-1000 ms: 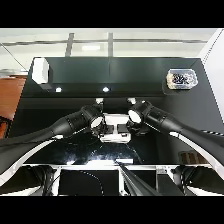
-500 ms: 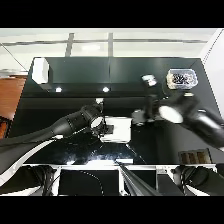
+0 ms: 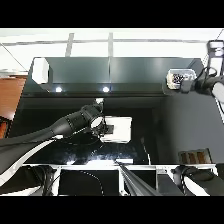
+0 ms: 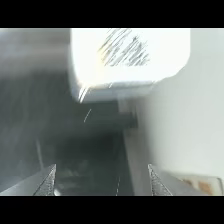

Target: Fold the box and place the chain.

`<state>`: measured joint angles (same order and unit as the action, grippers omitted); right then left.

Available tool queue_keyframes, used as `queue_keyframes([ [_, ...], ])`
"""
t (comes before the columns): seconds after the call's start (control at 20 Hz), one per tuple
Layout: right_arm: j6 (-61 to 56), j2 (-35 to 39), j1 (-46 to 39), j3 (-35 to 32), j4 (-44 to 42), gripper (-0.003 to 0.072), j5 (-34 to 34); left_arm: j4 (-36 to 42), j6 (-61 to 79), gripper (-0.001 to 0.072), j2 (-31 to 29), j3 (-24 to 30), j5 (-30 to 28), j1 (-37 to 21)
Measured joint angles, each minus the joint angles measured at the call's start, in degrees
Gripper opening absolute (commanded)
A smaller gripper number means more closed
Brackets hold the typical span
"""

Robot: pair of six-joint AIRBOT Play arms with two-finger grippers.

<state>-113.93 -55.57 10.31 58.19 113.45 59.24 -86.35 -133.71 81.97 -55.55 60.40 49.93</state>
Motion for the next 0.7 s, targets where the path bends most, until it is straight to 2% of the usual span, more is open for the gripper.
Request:
queue_keyframes([
  [0.15,1.3,-9.3,-9.5,3.2,-5.6,0.0712,-8.4,0.0,0.0,0.0026,0.0,0.0,0.0,0.0],
  [0.25,2.7,-17.3,-13.4,7.6,-8.8,0.071,-10.1,0.0,0.0,0.0026,0.0,0.0,0.1,0.0],
  [0.45,4.1,-31.8,-16.7,18.3,-13.0,0.0704,-10.1,0.0,0.0,0.0026,0.0,0.0,0.1,0.0],
  [0.6,4.5,-40.1,-17.5,25.3,-15.2,0.0702,-9.4,0.1,0.0,0.0027,0.0,0.0,0.2,0.0],
  [0.7,4.6,-44.3,-17.8,28.6,-16.2,0.0633,-8.3,0.2,0.0,0.0027,0.0,0.0,0.2,0.0],
])
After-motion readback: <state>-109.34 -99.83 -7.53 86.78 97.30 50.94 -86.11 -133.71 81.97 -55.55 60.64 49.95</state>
